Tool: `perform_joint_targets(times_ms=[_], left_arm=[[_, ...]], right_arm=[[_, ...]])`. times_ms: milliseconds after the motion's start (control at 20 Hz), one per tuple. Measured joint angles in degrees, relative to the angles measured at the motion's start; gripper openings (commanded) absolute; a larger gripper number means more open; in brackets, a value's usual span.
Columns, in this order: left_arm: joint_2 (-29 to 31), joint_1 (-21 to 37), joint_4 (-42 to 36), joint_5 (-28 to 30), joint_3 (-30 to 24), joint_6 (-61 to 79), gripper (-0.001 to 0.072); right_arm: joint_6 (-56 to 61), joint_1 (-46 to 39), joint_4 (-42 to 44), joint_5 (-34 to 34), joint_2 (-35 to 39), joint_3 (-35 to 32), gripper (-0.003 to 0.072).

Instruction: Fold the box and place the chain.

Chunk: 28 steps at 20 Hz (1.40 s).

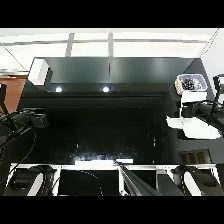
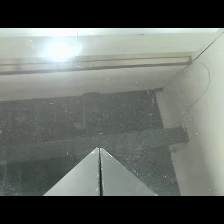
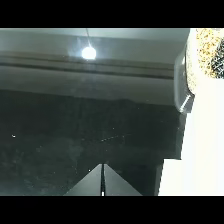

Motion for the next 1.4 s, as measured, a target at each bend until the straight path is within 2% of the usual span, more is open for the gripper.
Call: perform_joint_targets(times_ms=[750, 950, 1050, 1150, 1200, 1250, 1300, 1350, 1400], left_arm=[[0.0, 0.0, 0.0, 0.0, 0.0, 0.0, 0.0024], [0.0, 0.0, -0.5, 0.0, 0.0, 0.0, 0.0024], [0.0, 0.0, -0.7, 1.0, 0.0, 0.0, 0.0024], [0.0, 0.0, -0.9, 3.3, 0.0, 0.0, 0.0024], [0.0, 0.0, -1.0, 4.3, 0.0, 0.0, 0.0024], [0.0, 0.0, -1.2, 5.3, 0.0, 0.0, 0.0024], [0.0, 0.0, -1.5, 6.6, 0.0, 0.0, 0.0025], [0.0, 0.0, -1.5, 7.4, 0.0, 0.0, 0.0026], [0.0, 0.0, -1.6, 8.2, 0.0, 0.0, 0.0051]], right_arm=[[0.0, 0.1, 1.0, -1.0, 0.0, 0.0, 0.0010], [0.0, 0.1, 2.7, -7.7, 0.0, 0.0, 0.0012], [0.0, -0.7, 1.1, -15.5, 0.0, 0.0, 0.0030], [1.2, -4.1, 0.8, -26.1, -0.8, 0.1, 0.0039], [2.2, -6.8, 2.1, -30.4, -1.6, 0.3, 0.0214], [3.0, -10.4, 4.3, -33.8, -3.1, 0.7, 0.0342], [3.6, -14.3, 6.6, -35.2, -5.0, 1.6, 0.0647], [4.0, -18.8, 8.9, -34.9, -7.8, 3.1, 0.0720], [4.2, -22.9, 10.4, -32.8, -10.8, 5.0, 0.0720]])
